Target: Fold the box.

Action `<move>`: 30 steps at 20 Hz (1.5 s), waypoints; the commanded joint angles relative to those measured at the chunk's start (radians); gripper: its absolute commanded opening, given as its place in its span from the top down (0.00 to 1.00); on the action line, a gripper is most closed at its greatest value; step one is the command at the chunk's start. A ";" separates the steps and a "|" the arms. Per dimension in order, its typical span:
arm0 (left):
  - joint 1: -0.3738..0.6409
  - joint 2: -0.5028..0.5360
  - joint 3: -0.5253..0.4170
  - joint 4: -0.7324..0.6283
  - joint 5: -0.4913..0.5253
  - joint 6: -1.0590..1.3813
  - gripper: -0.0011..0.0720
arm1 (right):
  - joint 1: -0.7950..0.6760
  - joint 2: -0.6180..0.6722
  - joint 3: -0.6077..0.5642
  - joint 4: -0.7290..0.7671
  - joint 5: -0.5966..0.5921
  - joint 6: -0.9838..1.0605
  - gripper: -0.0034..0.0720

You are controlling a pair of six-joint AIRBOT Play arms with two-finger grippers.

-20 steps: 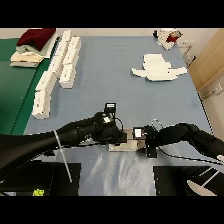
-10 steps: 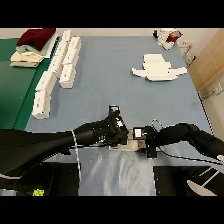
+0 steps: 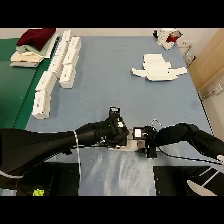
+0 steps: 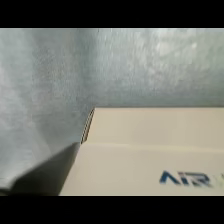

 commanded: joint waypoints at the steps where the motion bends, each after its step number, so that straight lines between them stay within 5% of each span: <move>1: 0.000 0.002 0.001 0.000 -0.008 0.003 0.25 | 0.000 0.000 0.000 -0.002 -0.002 0.002 0.27; 6: 0.000 0.072 0.001 0.000 -0.009 0.003 0.25 | 0.000 0.000 0.000 -0.002 -0.002 0.002 0.27; 11: 0.000 0.290 0.005 0.000 -0.097 0.013 0.25 | 0.000 0.000 0.000 -0.002 -0.002 0.002 0.27; 12: 0.000 0.331 0.005 0.000 -0.122 0.032 0.31 | 0.000 0.000 0.000 -0.002 -0.002 0.002 0.27; 14: 0.000 0.395 0.005 0.002 -0.159 0.119 0.97 | 0.000 0.000 0.000 -0.002 -0.002 0.002 0.27; 22: 0.003 0.418 -0.010 0.050 -0.085 0.595 0.97 | 0.000 0.000 0.000 -0.002 -0.002 0.002 0.27; 25: 0.115 0.537 -0.130 -0.123 -0.011 0.985 0.97 | 0.000 0.000 0.000 -0.002 -0.001 0.002 0.27; 28: 0.278 0.663 -0.291 -0.377 0.050 1.656 0.96 | 0.000 0.000 0.000 -0.002 -0.002 0.002 0.27; 29: 0.327 0.688 -0.336 -0.425 0.068 1.800 0.62 | 0.000 0.000 0.000 -0.002 -0.002 0.002 0.27; 30: 0.377 0.706 -0.383 -0.469 0.112 1.886 0.04 | 0.000 0.000 0.000 -0.002 -0.002 0.002 0.27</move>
